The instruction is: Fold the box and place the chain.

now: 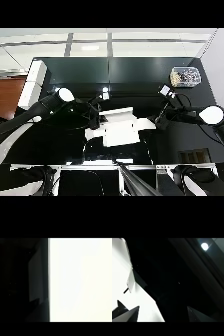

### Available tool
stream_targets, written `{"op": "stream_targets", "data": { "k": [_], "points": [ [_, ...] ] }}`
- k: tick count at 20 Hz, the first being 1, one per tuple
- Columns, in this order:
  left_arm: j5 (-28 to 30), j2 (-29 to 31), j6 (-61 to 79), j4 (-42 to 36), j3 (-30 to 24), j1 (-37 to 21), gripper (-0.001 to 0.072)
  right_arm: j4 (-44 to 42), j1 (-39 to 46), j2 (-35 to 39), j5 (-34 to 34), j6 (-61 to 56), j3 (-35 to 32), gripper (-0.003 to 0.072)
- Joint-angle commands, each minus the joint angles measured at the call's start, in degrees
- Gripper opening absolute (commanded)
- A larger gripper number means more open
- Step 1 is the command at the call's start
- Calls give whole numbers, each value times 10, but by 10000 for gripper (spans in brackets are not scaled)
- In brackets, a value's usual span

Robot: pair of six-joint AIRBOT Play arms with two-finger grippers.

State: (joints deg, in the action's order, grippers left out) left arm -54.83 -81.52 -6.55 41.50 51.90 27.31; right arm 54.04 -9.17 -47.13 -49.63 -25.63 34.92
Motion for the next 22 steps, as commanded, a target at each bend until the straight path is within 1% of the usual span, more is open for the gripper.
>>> {"op": "stream_targets", "data": {
  "k": [1,3,5,7,9,11,14,18,20,22],
  "points": [
    [46,-34,61,3,14,17,27,4,0,-3,-40,97,-7,709],
    [47,-54,61,3,24,17,27,-3,-9,-12,-42,102,-29,709],
    [44,-58,61,6,26,17,27,-6,-41,-20,-38,136,-61,709],
    [26,-58,61,9,27,17,27,-5,-82,-30,-19,166,-94,708],
    [14,-58,61,18,29,17,27,-4,-115,-46,4,192,-112,708],
    [4,-58,61,20,32,17,27,-9,-136,-59,20,209,-113,708],
    [3,-58,57,20,35,17,27,-33,-154,-74,24,230,-113,708],
    [3,-58,57,20,36,17,27,-105,-166,-81,71,231,-113,708],
    [4,-58,57,20,36,17,27,-103,-166,-81,90,231,-112,708],
    [4,-58,57,20,36,17,27,-90,-166,-73,85,231,-101,708]
  ]
}}
